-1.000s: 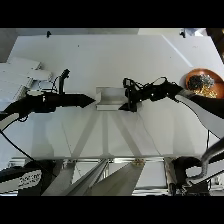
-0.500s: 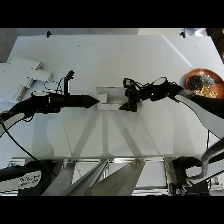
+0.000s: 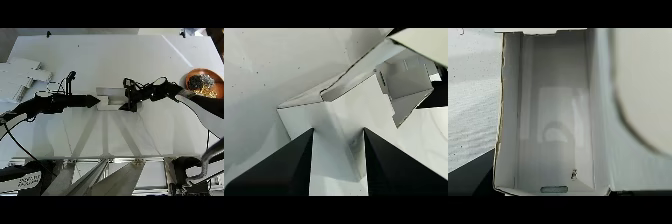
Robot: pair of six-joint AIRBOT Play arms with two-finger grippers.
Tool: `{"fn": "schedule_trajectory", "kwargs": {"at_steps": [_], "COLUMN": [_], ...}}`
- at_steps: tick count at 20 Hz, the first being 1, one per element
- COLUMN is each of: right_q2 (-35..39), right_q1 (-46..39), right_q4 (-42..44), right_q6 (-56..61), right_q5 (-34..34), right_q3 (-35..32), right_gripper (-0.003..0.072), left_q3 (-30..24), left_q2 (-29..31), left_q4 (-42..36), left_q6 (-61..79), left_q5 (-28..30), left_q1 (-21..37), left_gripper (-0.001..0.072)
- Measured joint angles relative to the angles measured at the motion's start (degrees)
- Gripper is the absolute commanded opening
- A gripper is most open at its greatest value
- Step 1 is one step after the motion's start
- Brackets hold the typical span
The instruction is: Fold the box and place the chain.
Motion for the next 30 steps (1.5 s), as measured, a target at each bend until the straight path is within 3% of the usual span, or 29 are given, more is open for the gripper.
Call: {"fn": "schedule_trajectory", "kwargs": {"at_steps": [10,16,27,30], "right_q2": [0.00,0.00,0.00,0.00], "right_q1": [0.04,0.04,0.04,0.04], "right_q4": [0.17,0.04,0.04,0.07], "right_q6": [0.11,0.07,0.09,0.09], "right_q5": [0.13,0.04,-0.07,-0.04], "right_q3": [0.02,0.00,0.00,0.00], "right_gripper": [0.0518,0.0518,0.0518,0.0518], "left_q3": [0.44,1.05,8.48,10.05], "left_q2": [3.19,4.04,4.22,4.17], "left_q4": [5.33,11.02,36.15,44.68], "left_q6": [-3.39,-6.88,-32.17,-40.87], "left_q5": [9.07,10.69,10.80,9.68], "left_q1": [-2.34,-5.18,-10.71,-12.31], "left_gripper": [0.0353,0.0352,0.0345,0.0310]}}
